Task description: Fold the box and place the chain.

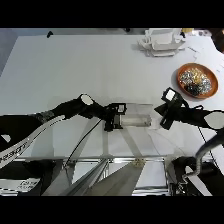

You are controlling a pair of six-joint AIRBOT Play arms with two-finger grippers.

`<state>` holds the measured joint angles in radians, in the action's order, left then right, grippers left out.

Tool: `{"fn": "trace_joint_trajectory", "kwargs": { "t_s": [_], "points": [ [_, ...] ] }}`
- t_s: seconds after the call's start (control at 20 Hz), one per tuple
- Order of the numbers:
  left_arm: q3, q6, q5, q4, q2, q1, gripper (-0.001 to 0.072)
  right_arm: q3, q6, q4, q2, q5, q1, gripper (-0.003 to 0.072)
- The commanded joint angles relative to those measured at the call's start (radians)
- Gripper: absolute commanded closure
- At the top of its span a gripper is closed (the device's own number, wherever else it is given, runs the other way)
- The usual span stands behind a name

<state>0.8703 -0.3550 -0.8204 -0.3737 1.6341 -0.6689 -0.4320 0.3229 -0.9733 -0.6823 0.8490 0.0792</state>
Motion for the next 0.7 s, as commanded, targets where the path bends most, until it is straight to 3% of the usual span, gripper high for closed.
{"fn": "trace_joint_trajectory", "kwargs": {
  "t_s": [0.0,0.05,0.1,0.15,0.25,0.3,0.4,0.65],
  "points": [
    [0.0,0.0,0.001,0.0,0.0,0.0,0.0695,0.0,-0.074,-0.143,0.022,0.135,0.001,0.0516],
    [0.0,0.0,0.0,0.0,0.0,0.0,0.0695,0.0,-0.105,-0.143,0.002,0.138,0.003,0.0404],
    [0.0,0.0,0.0,0.0,0.0,0.0,0.0695,0.0,-0.128,-0.154,-0.023,0.137,0.014,0.0374],
    [0.0,0.0,0.001,0.0,0.0,0.0,0.0695,0.0,-0.157,-0.169,-0.052,0.135,0.03,0.0383],
    [0.0,0.0,0.0,0.0,0.0,0.0,0.0695,0.0,-0.233,-0.2,-0.111,0.109,0.059,0.054],
    [0.0,0.0,0.001,0.0,0.0,0.0,0.0695,0.0,-0.312,-0.194,-0.141,0.093,0.069,0.0581],
    [0.0,0.0,0.0,0.0,0.0,0.0,0.0695,0.0,-0.444,-0.169,-0.192,0.075,0.071,0.058],
    [0.0,0.0,0.001,0.0,0.0,0.0,0.0695,0.0,-0.541,-0.122,-0.267,0.047,0.071,0.0579]
  ]
}}
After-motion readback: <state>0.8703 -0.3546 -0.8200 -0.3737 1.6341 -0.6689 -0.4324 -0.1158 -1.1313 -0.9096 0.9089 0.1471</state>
